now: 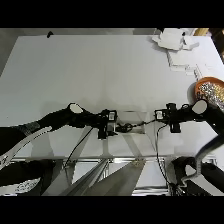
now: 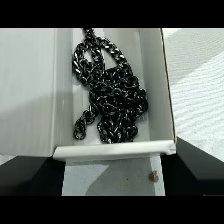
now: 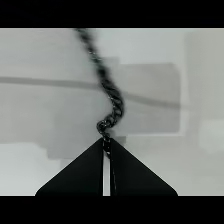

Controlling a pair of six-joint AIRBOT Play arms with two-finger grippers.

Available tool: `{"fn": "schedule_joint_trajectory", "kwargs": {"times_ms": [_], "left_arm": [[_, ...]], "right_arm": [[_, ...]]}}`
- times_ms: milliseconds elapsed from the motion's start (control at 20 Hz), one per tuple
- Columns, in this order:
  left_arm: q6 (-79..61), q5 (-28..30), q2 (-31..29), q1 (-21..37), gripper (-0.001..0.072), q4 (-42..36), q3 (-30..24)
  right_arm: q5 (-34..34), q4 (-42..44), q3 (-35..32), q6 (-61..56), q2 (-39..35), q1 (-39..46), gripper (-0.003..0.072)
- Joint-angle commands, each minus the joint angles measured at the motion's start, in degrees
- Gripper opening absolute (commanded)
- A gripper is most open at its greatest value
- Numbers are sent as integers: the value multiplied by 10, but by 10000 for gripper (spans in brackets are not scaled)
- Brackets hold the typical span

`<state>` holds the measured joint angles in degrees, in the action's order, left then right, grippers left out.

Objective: Fold the box and place the chain.

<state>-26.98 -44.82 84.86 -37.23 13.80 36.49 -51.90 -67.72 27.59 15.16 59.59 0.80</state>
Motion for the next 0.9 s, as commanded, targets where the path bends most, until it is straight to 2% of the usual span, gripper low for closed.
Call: {"fn": "schedule_joint_trajectory", "kwargs": {"times_ms": [0,250,400,600,750,850], "left_arm": [[0,0,0,0,271,0,0],[0,0,0,0,271,0,0],[0,0,0,0,271,0,0],[0,0,0,0,271,0,0],[0,0,0,0,271,0,0],[0,0,0,0,271,0,0]], "right_arm": [[-18,14,-3,-30,-84,-23,21],[-101,133,-3,-34,-205,-79,21],[-99,222,-3,-48,-240,-141,21],[-28,325,-3,-48,-244,-243,21],[60,328,-3,-48,-233,-316,22],[86,324,-3,-66,-201,-338,22]]}}
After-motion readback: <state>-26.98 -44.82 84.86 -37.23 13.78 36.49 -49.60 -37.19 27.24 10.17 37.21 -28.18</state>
